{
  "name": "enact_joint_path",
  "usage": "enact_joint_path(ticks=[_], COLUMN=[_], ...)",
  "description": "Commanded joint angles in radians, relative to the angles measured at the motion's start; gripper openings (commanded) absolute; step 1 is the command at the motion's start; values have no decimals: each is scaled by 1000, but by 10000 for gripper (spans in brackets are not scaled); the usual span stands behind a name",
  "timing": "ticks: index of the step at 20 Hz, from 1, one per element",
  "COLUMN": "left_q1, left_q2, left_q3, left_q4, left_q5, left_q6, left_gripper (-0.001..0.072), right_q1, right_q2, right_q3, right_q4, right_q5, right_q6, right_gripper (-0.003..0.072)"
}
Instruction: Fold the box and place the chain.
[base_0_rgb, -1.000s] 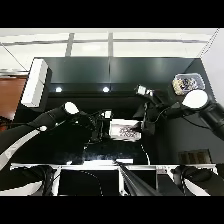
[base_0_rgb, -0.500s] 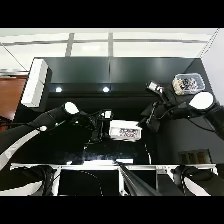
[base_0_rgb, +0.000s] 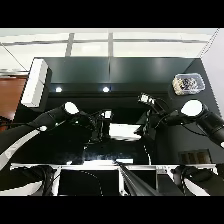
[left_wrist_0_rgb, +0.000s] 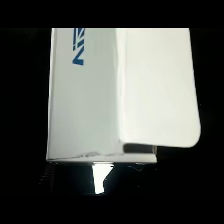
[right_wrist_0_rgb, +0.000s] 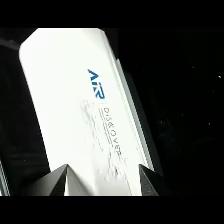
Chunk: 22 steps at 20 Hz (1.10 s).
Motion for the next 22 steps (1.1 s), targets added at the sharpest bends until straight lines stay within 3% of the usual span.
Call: enact_joint_path(ticks=[1, 8, 10, 22], left_q1=[0, 0, 0, 0], left_q2=[0, 0, 0, 0], left_q3=[0, 0, 0, 0], left_q4=[0, 0, 0, 0], left_q5=[0, 0, 0, 0], left_q6=[0, 0, 0, 0], left_gripper=[343, 343, 343, 343], right_q1=[35, 48, 48, 71], right_q2=[-3, -3, -3, -3], right_q3=[-6, -18, -18, -26], right_q4=[-4, -15, -15, -14], right_q5=[-32, -64, -69, -75], right_q6=[-42, -41, -40, -18], right_gripper=[496, 471, 257, 262])
